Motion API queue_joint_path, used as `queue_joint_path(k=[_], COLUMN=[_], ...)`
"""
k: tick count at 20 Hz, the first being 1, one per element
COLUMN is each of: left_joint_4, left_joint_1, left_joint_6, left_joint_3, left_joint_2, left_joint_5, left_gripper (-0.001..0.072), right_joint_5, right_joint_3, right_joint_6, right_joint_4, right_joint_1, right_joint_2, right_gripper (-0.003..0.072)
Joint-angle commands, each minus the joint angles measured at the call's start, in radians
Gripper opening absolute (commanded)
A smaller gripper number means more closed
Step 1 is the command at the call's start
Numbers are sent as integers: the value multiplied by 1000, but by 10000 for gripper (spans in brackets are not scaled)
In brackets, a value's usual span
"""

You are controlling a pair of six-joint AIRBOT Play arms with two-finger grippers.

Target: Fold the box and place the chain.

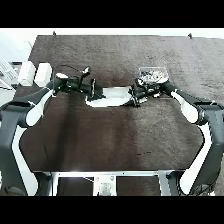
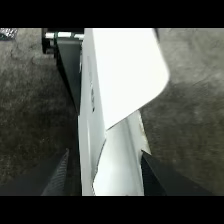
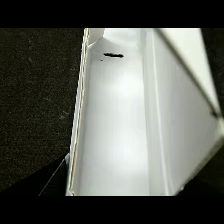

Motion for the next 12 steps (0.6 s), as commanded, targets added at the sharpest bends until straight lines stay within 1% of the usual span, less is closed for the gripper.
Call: queue_joint_path(k=[1, 3, 4, 5, 6, 7, 8, 10, 12], left_joint_4=[-3, -21, -39, -48, -49, -49, -47, -19, 79], left_joint_1=[56, 98, 116, 130, 137, 138, 131, 100, 48], left_joint_6=[-34, -34, -34, -33, -32, -25, -35, -53, -100], left_joint_3=[6, 8, 8, 11, 18, 19, 19, 15, 10], left_joint_2=[40, 63, 78, 88, 103, 120, 145, 203, 265], left_joint_5=[-175, -267, -315, -363, -412, -441, -436, -380, -306], left_gripper=[507, 505, 426, 244, 33, 19, 17, 15, 15], right_joint_5=[0, 0, 0, 0, 0, 0, 0, 0, 0], right_joint_3=[0, 0, 0, 0, 0, 0, 0, 0, 0], right_joint_6=[0, 0, 0, 0, 0, 0, 0, 0, 0], right_joint_4=[0, 0, 0, 0, 0, 0, 0, 0, 0], right_joint_1=[0, 0, 0, 0, 0, 0, 0, 0, 0], right_joint_2=[-1, -1, -1, -1, -1, -1, -1, -1, -1], right_gripper=[477, 477, 477, 477, 477, 477, 477, 477, 477])
